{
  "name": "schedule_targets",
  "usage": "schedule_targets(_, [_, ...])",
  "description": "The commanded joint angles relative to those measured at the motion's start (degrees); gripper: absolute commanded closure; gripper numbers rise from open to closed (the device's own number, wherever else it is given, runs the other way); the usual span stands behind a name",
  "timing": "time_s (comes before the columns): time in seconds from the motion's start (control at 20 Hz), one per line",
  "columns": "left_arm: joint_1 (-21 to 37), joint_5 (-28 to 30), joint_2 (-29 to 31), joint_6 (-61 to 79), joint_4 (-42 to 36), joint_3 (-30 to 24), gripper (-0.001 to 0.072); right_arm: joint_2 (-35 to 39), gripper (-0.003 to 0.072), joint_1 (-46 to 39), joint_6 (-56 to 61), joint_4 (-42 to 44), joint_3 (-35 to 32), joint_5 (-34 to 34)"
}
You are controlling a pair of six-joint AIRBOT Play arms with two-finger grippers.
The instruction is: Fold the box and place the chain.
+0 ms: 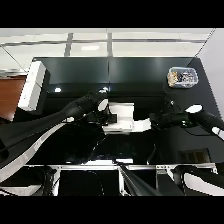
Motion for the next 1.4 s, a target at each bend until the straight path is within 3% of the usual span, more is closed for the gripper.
schedule_targets(0.0, [0.04,0.09,0.04,-0.02,0.0,0.04,0.0683,-1.25,0.0237,3.32,-1.42,2.64,4.63,4.96])
schedule_targets(0.05, [0.04,0.11,0.04,-0.02,0.0,0.04,0.0683,-1.25,0.0047,3.3,-1.42,2.6,5.88,6.01])
schedule_targets(0.2, [0.04,0.11,0.04,-0.02,0.0,0.04,0.0683,-1.25,0.0052,4.0,-1.31,2.73,7.13,6.99])
schedule_targets(0.3, [0.04,0.11,0.04,-0.02,0.0,0.04,0.0683,-1.25,0.0149,5.4,-1.27,2.62,7.13,6.73])
schedule_targets(0.45, [0.04,0.11,0.04,-0.02,0.0,0.04,0.0683,-1.25,0.0162,8.24,-0.39,1.6,8.04,5.79])
schedule_targets(0.5, [0.04,0.11,0.04,-0.02,0.02,0.04,0.0683,-1.25,0.027,9.49,0.57,-0.07,9.05,5.29])
schedule_targets(0.7, [0.04,0.11,0.04,0.0,0.02,0.04,0.0683,-1.25,0.0327,14.88,11.74,-11.06,13.94,4.57])
schedule_targets(0.95, [0.04,0.11,0.04,-0.02,0.02,0.04,0.0683,-1.25,0.0327,22.43,25.29,-23.56,18.23,1.27])
schedule_targets(1.35, [0.04,0.11,0.04,-0.02,0.02,0.04,0.0683,-1.25,0.0328,30.29,37.57,-32.44,21.49,-1.64])
